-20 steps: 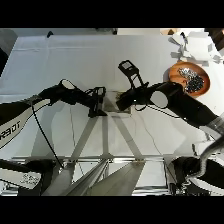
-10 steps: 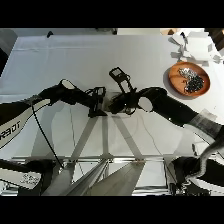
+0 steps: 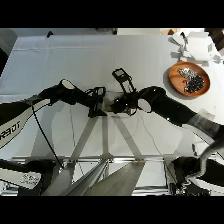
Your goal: Fold the box and place the chain.
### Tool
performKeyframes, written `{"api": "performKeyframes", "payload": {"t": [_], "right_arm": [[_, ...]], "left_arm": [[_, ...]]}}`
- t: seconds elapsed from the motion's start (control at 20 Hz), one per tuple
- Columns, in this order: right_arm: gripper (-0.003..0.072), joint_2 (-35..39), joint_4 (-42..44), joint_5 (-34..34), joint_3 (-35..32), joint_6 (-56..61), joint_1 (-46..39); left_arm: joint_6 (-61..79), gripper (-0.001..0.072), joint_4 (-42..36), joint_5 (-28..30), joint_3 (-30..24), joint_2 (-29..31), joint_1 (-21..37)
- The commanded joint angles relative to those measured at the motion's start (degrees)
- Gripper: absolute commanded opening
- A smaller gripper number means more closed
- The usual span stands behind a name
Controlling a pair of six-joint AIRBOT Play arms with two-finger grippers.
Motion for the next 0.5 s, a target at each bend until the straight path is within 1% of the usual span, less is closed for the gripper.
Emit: {"api": "performKeyframes", "payload": {"t": [0.0,0.15,0.2,0.35,0.45], "right_arm": [[0.027,4.5,-0.7,6.0,0.0,0.3,0.0],[0.0279,9.9,-2.8,11.3,0.0,0.6,0.0],[0.0279,11.3,-3.5,12.6,0.0,2.5,0.0],[0.0278,14.1,-4.9,13.7,0.0,13.6,0.0],[0.0278,14.2,-8.7,15.7,0.0,22.9,0.0]], "left_arm": [[0.0,0.0141,0.0,0.0,0.0,0.0,0.0],[0.0,0.0141,0.0,0.0,0.0,0.0,0.0],[0.0,0.0141,0.0,0.0,0.0,0.0,0.0],[0.0,0.0141,0.0,0.0,0.0,0.0,0.0],[0.0,0.0141,0.0,0.0,0.0,0.0,0.0]]}}
